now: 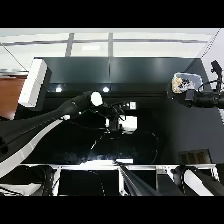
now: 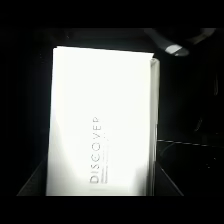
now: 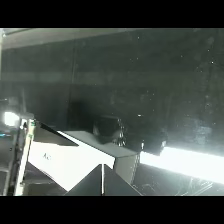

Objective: Fold the box and place the chain.

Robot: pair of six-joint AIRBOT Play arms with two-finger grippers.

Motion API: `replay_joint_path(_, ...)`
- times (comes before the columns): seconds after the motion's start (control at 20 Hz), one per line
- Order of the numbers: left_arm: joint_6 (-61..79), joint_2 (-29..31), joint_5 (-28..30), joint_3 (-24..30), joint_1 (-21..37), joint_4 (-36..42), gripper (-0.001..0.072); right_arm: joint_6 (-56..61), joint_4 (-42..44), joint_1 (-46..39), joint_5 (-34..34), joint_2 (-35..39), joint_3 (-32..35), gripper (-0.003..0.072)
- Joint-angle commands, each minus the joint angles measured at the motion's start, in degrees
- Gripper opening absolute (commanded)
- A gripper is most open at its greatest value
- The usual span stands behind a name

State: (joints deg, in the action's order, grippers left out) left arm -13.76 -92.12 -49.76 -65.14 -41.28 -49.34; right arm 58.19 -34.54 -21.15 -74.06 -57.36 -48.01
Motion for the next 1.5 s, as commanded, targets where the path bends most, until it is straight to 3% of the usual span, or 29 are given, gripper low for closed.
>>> replay_joint_path(0.0, 0.0, -1.4, 3.3, 0.0, -1.6, -2.5, 0.0711, 0.0, 0.0, 0.0, 0.1, 0.0, -0.1, 0.0023)
replay_joint_path(0.05, -0.2, -1.5, 3.2, 0.0, -1.9, -3.5, 0.0701, 0.0, 0.0, 0.0, 0.1, 0.0, -0.1, 0.0023)
replay_joint_path(0.1, -1.9, -1.4, 3.1, -0.1, -2.1, -5.2, 0.0567, 0.0, 0.0, 0.0, 0.1, 0.0, -0.1, 0.0023)
replay_joint_path(0.15, -5.8, -0.9, 2.2, -0.4, -2.3, -8.2, 0.0274, 0.0, 0.0, 0.0, 0.1, 0.0, -0.1, 0.0023)
replay_joint_path(0.2, -9.0, 0.0, 1.4, -0.5, -2.1, -10.6, 0.0232, 0.0, 0.0, 0.0, -0.1, 0.0, -0.1, 0.0023)
replay_joint_path(0.3, -16.5, 2.7, -1.2, -0.5, -0.6, -14.4, 0.022, 0.1, 0.0, 0.0, -0.4, 0.0, -0.1, 0.0023)
replay_joint_path(0.35, -21.0, 4.4, -3.7, -0.4, 1.0, -16.8, 0.0179, 0.1, 0.0, 0.0, -0.7, 0.0, -0.1, 0.0023)
replay_joint_path(0.45, -30.2, 7.7, -10.7, -0.3, 5.5, -21.8, 0.0173, 0.0, 0.0, 0.0, -1.4, 0.0, -0.1, 0.0023)
replay_joint_path(0.65, -46.2, 14.8, -23.3, 2.2, 20.9, -29.7, 0.0051, 0.0, 0.0, 0.0, -1.8, 0.0, -0.1, 0.0023)
replay_joint_path(0.9, -48.7, 27.8, -23.8, 12.7, 48.0, -29.6, 0.0053, -0.4, -0.1, 0.0, -1.7, 0.0, -0.1, 0.0023)
replay_joint_path(1.1, -48.7, 32.8, -21.7, 17.8, 68.5, -26.4, 0.0053, -1.3, 0.0, 0.0, -1.5, 0.0, -0.1, 0.0023)
replay_joint_path(1.25, -46.7, 32.6, -18.7, 19.0, 77.9, -22.6, 0.0052, -1.5, 0.0, 0.0, -1.3, 0.0, 0.0, 0.0023)
replay_joint_path(1.45, -42.9, 32.6, -13.3, 19.0, 84.2, -22.8, 0.0053, -1.5, 0.0, 0.0, -0.2, 0.0, 0.0, 0.0023)
